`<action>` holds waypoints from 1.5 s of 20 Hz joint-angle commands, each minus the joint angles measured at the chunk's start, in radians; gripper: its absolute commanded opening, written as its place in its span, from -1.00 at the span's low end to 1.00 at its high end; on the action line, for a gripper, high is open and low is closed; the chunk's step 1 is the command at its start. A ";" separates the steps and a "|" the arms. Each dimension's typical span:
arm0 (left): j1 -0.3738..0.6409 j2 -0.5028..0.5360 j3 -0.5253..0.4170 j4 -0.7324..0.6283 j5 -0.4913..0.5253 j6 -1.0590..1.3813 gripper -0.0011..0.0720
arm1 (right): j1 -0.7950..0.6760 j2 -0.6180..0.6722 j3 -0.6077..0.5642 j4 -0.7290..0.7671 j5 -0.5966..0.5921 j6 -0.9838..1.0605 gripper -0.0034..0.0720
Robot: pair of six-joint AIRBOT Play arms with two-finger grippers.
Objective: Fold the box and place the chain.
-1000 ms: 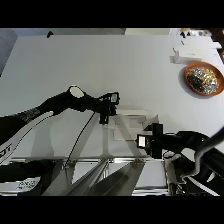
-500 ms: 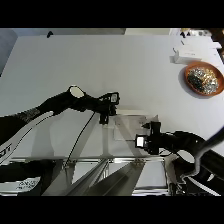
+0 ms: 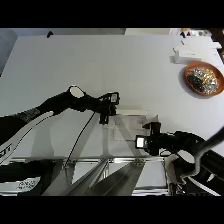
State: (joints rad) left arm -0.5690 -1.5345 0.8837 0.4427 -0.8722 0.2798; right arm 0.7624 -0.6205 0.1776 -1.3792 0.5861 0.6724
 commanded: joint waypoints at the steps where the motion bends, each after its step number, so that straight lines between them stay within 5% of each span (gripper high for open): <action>1: 0.000 -0.001 0.000 0.000 0.000 0.000 -0.94 | 0.001 0.015 0.000 -0.005 0.048 0.002 0.93; 9: 0.000 -0.001 0.000 0.000 0.000 0.000 -0.94 | 0.001 -0.009 -0.017 -0.020 -0.111 0.003 0.93; 19: 0.000 -0.001 0.000 0.000 0.000 0.000 -0.94 | -0.053 0.002 0.016 -0.049 -0.089 0.000 0.93; 24: 0.000 -0.001 0.000 0.000 0.000 0.000 -0.94 | 0.019 0.003 0.015 -0.006 0.035 0.016 0.93; 30: 0.000 -0.001 0.000 0.000 0.000 0.000 -0.95 | 0.034 0.003 -0.035 -0.052 -0.038 0.034 0.87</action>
State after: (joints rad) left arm -0.5690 -1.5345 0.8837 0.4423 -0.8719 0.2802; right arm 0.7895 -0.6182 0.1612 -1.4113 0.5781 0.6994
